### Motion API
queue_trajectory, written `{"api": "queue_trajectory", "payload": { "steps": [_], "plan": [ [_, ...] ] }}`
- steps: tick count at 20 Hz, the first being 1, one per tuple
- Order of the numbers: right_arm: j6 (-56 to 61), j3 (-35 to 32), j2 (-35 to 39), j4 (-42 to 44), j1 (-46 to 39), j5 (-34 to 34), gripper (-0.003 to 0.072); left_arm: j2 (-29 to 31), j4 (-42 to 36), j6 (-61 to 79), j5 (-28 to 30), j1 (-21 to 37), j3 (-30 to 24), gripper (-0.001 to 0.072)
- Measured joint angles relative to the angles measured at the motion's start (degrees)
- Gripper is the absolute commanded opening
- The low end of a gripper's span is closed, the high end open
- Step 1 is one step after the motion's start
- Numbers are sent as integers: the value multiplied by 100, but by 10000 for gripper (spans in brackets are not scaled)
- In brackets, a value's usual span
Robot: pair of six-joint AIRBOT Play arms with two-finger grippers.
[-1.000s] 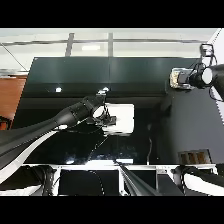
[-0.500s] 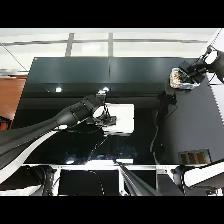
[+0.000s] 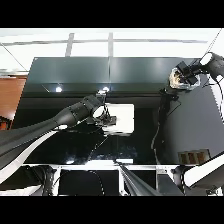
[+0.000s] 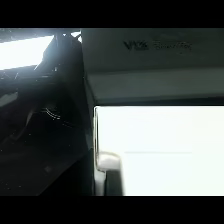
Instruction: Fold the box and place the chain.
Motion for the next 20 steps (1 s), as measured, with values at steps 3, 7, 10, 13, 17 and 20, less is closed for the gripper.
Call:
{"api": "queue_trajectory", "payload": {
  "steps": [3, 7, 10, 13, 17, 20],
  "plan": [
    [50, 4, -76, 74, 0, -57, 82, 0, -2, 0, -2, 0, 0, 26],
    [-234, 101, -109, 240, 0, 221, 14, 0, 0, 0, -7, 0, 0, 26],
    [-817, 337, 87, 365, -15, 525, 12, 0, 0, 0, -7, 0, 0, 27],
    [-1906, 479, 638, 732, 0, 876, 11, 0, -2, 0, -7, 0, 0, 27],
    [-2846, 542, 1676, 826, 20, 1421, 11, -2, -2, -2, -7, 0, 0, 26],
    [-3348, 560, 2529, 855, 24, 1932, 11, 0, -2, -2, -7, 0, 0, 26]
  ]
}}
